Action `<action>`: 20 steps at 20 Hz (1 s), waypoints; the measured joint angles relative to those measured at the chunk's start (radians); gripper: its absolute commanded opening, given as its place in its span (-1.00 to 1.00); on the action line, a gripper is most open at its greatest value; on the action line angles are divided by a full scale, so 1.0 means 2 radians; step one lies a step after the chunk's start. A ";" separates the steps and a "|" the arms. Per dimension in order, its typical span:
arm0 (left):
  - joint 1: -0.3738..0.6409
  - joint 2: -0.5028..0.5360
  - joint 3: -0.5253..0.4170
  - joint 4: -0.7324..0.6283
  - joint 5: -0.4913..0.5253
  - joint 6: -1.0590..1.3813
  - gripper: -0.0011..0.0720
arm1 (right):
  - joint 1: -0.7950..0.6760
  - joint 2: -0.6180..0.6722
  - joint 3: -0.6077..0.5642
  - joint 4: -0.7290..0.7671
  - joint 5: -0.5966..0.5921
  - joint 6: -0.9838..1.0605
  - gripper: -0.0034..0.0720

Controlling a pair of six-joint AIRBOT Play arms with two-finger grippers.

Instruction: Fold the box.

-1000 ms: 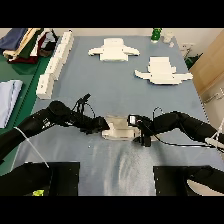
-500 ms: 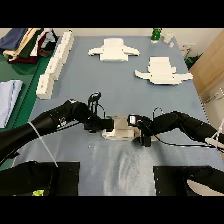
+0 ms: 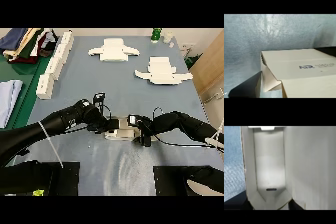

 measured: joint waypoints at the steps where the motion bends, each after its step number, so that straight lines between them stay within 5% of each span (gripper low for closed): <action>1: -0.004 -0.007 0.008 0.009 -0.010 -0.008 0.00 | 0.000 0.000 0.000 0.000 0.000 0.000 0.13; 19: -0.046 -0.145 0.132 0.098 -0.158 -0.041 -0.02 | 0.000 0.000 0.000 0.000 0.000 0.000 0.13; 20: -0.046 -0.149 0.137 0.102 -0.162 -0.042 -0.18 | 0.000 0.000 0.000 0.000 0.000 0.000 0.13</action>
